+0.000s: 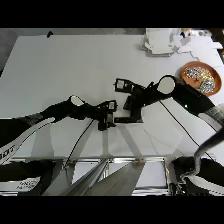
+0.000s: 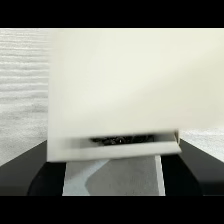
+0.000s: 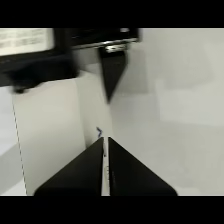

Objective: Fold the box and place the chain.

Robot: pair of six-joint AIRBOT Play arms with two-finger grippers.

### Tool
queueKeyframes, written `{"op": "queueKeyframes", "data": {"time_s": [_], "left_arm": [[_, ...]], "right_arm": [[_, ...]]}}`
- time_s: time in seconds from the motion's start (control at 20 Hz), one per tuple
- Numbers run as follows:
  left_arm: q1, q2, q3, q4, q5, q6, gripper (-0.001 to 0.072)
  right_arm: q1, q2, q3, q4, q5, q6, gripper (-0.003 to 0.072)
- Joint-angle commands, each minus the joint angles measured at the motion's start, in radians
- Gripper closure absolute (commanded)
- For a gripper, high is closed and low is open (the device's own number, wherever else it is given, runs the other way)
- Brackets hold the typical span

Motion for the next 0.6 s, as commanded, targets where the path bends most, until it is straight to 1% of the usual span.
{"op": "queueKeyframes", "data": {"time_s": [0.0,0.05,0.1,0.3,0.4,0.5,0.55], "left_arm": [[0.000,0.001,0.000,0.000,0.000,0.000,0.0559],[0.000,0.001,0.000,0.000,0.000,0.000,0.0559],[0.000,0.001,0.000,0.000,0.000,0.000,0.0559],[0.000,0.001,0.000,0.000,0.000,0.000,0.0559],[0.000,0.001,0.000,0.000,0.000,0.000,0.0559],[0.000,0.001,0.000,0.000,0.000,0.000,0.0559],[0.000,0.001,0.000,0.000,0.000,0.000,0.0559]], "right_arm": [[0.041,0.061,-0.058,0.007,0.026,-0.069,0.0538],[0.051,0.086,-0.075,0.006,0.013,-0.069,0.0494],[0.063,0.111,-0.093,-0.002,-0.001,-0.069,0.0485],[0.106,0.154,-0.141,-0.087,-0.018,-0.060,0.0485],[0.112,0.154,-0.146,-0.116,-0.057,-0.034,0.0481],[0.112,0.155,-0.146,-0.140,-0.128,0.005,0.0398],[0.112,0.155,-0.146,-0.146,-0.154,0.008,0.0388]]}}
